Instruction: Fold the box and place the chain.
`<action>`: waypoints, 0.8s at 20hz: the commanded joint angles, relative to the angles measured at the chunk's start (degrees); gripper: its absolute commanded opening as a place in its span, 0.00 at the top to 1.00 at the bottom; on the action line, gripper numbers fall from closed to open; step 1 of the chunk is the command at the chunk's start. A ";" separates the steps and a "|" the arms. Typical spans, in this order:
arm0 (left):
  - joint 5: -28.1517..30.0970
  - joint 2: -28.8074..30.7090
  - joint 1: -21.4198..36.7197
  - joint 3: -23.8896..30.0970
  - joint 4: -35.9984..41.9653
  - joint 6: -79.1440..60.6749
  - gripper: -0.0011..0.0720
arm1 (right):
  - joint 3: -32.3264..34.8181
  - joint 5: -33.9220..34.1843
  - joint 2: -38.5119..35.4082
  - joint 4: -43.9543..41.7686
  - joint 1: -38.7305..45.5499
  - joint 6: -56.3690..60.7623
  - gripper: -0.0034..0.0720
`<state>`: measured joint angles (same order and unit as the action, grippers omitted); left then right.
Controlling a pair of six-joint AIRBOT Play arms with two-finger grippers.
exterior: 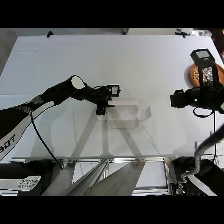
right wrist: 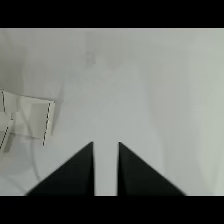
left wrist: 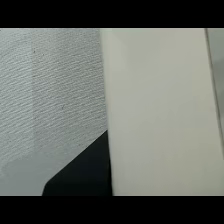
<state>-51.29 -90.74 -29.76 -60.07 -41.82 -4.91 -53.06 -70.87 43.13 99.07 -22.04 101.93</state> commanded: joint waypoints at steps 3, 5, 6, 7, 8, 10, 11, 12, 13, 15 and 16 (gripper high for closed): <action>0.02 0.04 0.02 -0.07 0.00 0.02 0.96 | 1.97 6.19 -0.02 -5.31 0.02 -10.95 0.94; 0.02 0.04 0.02 -0.07 0.00 0.00 0.96 | 4.72 8.50 -0.04 -9.46 -0.04 -18.60 0.94; 0.02 0.04 0.02 -0.07 0.00 0.00 0.96 | 6.49 10.01 -0.24 -12.87 -0.04 -23.89 0.94; 0.02 0.04 0.02 -0.07 0.00 0.00 0.96 | 8.31 12.02 -0.63 -18.32 -0.04 -31.41 0.94; 0.02 0.04 0.02 -0.07 0.00 0.00 0.96 | 10.01 13.42 -1.16 -26.60 -0.04 -42.03 0.94; 0.02 0.04 0.02 -0.07 0.00 0.00 0.96 | 11.61 10.47 -1.60 -42.80 -0.04 -62.66 0.94; 0.02 0.04 0.02 -0.07 0.00 0.00 0.96 | 11.63 8.61 -1.60 -46.01 -0.15 -66.14 0.94; 0.02 0.04 0.02 -0.07 0.00 0.00 0.96 | 11.63 8.13 -1.62 -45.83 -0.96 -65.75 0.94; 0.02 0.04 0.02 -0.07 0.00 0.00 0.96 | 11.63 7.91 -1.62 -43.32 -2.58 -64.41 0.94; 0.02 0.04 0.02 -0.07 0.00 0.00 0.96 | 11.63 7.87 -1.64 -35.91 -7.63 -59.80 0.94; 0.02 0.04 0.02 -0.07 0.00 0.00 0.96 | 11.65 7.93 -1.64 -32.17 -11.28 -57.02 0.94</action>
